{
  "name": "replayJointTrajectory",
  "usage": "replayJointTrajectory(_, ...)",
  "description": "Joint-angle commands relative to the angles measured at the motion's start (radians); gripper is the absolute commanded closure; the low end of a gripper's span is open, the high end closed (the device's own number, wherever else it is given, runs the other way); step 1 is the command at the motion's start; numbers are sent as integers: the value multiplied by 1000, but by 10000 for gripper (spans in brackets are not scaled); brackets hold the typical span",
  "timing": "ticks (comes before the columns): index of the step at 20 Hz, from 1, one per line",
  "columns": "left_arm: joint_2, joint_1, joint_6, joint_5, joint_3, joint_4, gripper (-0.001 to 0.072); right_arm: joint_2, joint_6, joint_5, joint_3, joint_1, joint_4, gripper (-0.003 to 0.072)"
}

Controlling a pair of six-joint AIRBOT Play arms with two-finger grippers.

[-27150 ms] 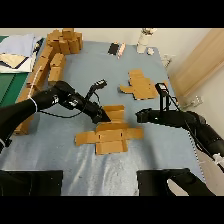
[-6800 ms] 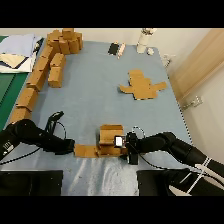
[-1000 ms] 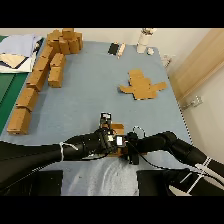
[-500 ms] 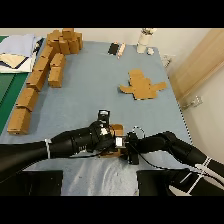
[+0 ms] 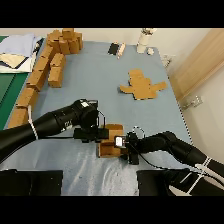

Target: Fold the box.

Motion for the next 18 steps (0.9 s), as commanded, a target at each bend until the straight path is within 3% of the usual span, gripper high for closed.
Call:
replayJointTrajectory(1, 8, 108, 282, -27, 0, -98, 699, 0, 0, 0, 0, 0, -1, 179)
replayJointTrajectory(8, 89, 225, 999, 58, -25, -365, 699, 0, 1, 0, 0, 0, -1, 178)
replayJointTrajectory(13, 141, 406, 1628, -48, -187, -692, 700, 0, 1, 0, 0, 0, -1, 178)
replayJointTrajectory(16, 143, 497, 1920, -7, -281, -739, 695, 0, 1, 0, 0, 0, -1, 178)
replayJointTrajectory(17, 142, 501, 1970, 43, -309, -743, 446, 0, 1, 0, 0, 0, -1, 178)
replayJointTrajectory(18, 142, 500, 1998, 111, -335, -757, 33, 0, 1, 0, 0, 0, -1, 178)
